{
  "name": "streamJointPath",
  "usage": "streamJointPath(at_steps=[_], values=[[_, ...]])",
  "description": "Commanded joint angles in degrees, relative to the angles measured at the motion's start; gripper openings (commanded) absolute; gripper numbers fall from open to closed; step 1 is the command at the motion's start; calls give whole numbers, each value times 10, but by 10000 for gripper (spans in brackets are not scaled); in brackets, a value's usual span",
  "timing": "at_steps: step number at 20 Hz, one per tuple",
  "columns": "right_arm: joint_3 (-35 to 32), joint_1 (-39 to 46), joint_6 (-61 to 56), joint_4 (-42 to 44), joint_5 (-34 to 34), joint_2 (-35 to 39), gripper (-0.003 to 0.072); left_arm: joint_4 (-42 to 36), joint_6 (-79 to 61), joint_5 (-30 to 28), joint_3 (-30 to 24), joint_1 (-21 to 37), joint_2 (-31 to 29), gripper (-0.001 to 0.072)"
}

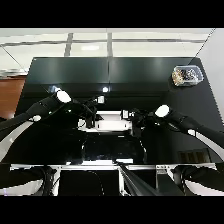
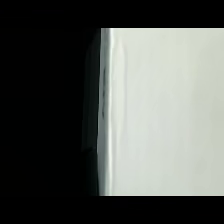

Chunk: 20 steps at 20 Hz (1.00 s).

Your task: Fold the box and place the chain.

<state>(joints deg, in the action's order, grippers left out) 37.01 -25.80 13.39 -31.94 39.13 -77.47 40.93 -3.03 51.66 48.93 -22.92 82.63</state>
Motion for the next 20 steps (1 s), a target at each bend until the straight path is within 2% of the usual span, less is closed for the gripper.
streamJointPath(at_steps=[1,3,4,5,8,10,12,14,15,18,20], values=[[0,-4,-5,-13,-8,-1,701,0,0,0,0,0,0,26],[0,-4,-5,-13,-8,-1,687,0,0,0,0,0,0,26],[0,-4,-5,-13,-8,-1,551,-1,0,0,0,0,0,26],[0,-4,-5,-13,-8,-1,528,0,0,0,0,0,0,26],[0,-4,-5,-13,-8,-1,527,0,27,0,0,0,-2,47],[0,-4,-5,-13,-8,-1,525,9,63,-3,0,4,-14,368],[0,-4,-5,-13,-8,-1,391,35,101,-2,0,11,-38,505],[0,-4,-5,-14,-8,-1,391,78,150,-2,0,22,-70,673],[0,-4,-5,-14,-8,-1,390,105,182,-1,0,29,-89,700],[0,-4,-5,-14,-8,-1,391,180,267,14,0,55,-151,700],[0,-4,-5,-14,-8,-1,391,205,310,65,0,78,-188,695]])
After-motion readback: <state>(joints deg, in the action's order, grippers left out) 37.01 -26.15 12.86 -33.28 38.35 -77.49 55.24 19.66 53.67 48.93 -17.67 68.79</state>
